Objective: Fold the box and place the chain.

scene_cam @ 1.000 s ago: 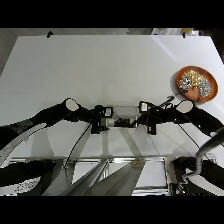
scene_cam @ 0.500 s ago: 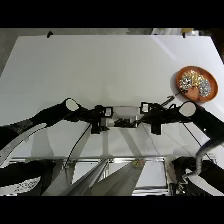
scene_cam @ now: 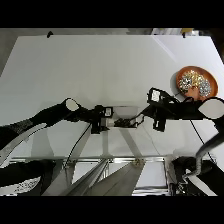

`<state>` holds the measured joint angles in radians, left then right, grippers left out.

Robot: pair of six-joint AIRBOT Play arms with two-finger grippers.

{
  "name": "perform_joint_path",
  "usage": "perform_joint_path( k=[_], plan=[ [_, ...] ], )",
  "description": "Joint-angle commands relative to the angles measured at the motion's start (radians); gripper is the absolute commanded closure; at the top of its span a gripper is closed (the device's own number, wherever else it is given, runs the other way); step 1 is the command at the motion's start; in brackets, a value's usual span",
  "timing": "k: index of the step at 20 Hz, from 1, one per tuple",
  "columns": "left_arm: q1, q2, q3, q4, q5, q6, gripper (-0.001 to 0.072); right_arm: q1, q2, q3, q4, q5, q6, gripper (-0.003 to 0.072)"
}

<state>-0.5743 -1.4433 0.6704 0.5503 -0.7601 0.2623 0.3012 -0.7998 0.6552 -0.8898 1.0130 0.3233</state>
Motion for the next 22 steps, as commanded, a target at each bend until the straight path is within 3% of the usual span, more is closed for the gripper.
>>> perform_joint_path(
  k=[1,9,12,15,16,18,22],
  plan=[
    [-0.001,0.0,0.0,0.0,0.0,0.0,0.0573,0.082,0.015,0.038,0.218,-0.034,0.02,0.067],
    [-0.001,0.0,0.0,0.0,0.0,0.0,0.0573,0.224,-0.049,0.038,0.401,-0.157,0.021,0.067],
    [-0.001,0.0,0.0,0.0,0.0,0.0,0.0573,0.227,-0.111,0.037,0.357,-0.165,0.064,0.067],
    [-0.001,0.0,0.0,0.0,0.0,0.0,0.0573,0.227,-0.198,0.036,0.189,-0.163,0.177,0.0667],
    [-0.001,0.0,0.0,0.0,0.0,0.0,0.0573,0.227,-0.225,0.036,0.137,-0.165,0.211,0.0642],
    [-0.001,0.0,0.0,0.0,0.0,0.0,0.0573,0.227,-0.271,0.036,0.085,-0.165,0.253,0.0495],
    [-0.001,0.0,0.0,0.0,0.0,0.0,0.0573,0.219,-0.223,0.037,0.082,-0.163,0.208,0.0483]
  ],
)
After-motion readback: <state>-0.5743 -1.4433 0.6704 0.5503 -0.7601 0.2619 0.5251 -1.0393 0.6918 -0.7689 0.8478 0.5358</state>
